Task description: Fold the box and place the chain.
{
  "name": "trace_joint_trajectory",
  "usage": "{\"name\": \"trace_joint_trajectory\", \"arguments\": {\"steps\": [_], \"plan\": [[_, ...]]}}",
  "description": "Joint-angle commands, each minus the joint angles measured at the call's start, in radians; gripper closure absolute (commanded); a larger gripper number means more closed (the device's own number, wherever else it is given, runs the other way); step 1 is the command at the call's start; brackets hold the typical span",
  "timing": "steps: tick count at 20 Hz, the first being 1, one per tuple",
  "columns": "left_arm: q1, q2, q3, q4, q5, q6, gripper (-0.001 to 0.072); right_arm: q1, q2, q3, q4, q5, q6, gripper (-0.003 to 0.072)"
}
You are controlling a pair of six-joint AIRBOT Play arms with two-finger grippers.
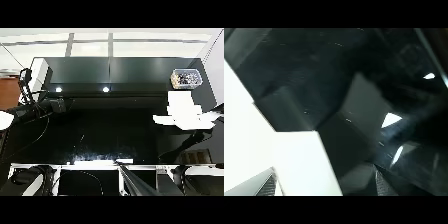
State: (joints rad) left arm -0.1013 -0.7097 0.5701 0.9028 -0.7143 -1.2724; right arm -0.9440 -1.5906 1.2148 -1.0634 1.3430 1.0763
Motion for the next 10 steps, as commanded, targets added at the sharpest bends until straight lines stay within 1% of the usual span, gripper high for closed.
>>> {"name": "trace_joint_trajectory", "arguments": {"steps": [1, 2, 3, 7, 9, 10], "plan": [[0.0, -0.013, 0.0, 0.0, -0.001, 0.0, 0.0003, -0.001, -0.047, 0.032, 0.05, 0.054, -0.068, 0.0029], [0.0, -0.019, 0.0, 0.0, -0.002, 0.0, 0.0002, -0.002, -0.054, 0.032, 0.05, 0.076, -0.079, 0.0168], [0.0, -0.026, 0.0, 0.0, -0.002, 0.0, 0.0003, -0.002, -0.058, 0.032, 0.05, 0.092, -0.097, 0.0226], [0.0, -0.049, 0.0, -0.005, -0.002, 0.0, 0.0002, -0.002, -0.076, 0.032, 0.05, 0.146, -0.106, 0.0227], [0.0, -0.059, 0.0, -0.016, -0.002, 0.0, 0.0003, -0.002, -0.084, 0.031, 0.059, 0.156, -0.106, 0.0227], [0.0, -0.063, 0.0, -0.026, -0.002, 0.0, 0.0003, -0.002, -0.085, 0.031, 0.072, 0.156, -0.11, 0.0309]]}}
